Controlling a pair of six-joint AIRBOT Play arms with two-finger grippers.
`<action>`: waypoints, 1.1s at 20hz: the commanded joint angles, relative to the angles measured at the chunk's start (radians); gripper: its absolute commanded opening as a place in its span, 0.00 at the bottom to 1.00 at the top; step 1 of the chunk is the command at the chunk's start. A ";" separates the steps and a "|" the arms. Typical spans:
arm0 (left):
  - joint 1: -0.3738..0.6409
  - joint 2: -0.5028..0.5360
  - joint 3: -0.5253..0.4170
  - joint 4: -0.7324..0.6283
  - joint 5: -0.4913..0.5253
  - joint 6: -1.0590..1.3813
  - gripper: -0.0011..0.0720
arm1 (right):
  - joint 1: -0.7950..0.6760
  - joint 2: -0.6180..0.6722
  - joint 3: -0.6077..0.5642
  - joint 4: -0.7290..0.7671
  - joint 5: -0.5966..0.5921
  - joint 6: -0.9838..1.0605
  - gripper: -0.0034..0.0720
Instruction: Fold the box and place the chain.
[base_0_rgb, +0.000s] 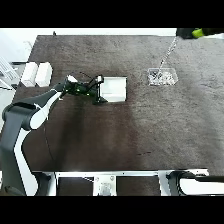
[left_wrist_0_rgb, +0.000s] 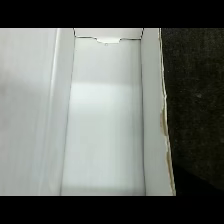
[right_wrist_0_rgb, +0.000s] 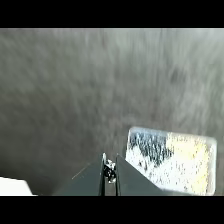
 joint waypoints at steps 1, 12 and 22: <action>0.001 0.000 0.000 0.001 -0.001 0.000 0.58 | 0.070 0.130 0.000 -0.010 -0.007 -0.029 0.06; 0.001 0.000 0.000 0.001 -0.001 0.000 0.58 | 0.382 0.175 -0.005 -0.062 -0.048 -0.048 0.06; 0.001 0.000 0.000 0.001 -0.001 0.000 0.58 | 0.485 0.035 -0.007 -0.060 -0.130 -0.043 0.06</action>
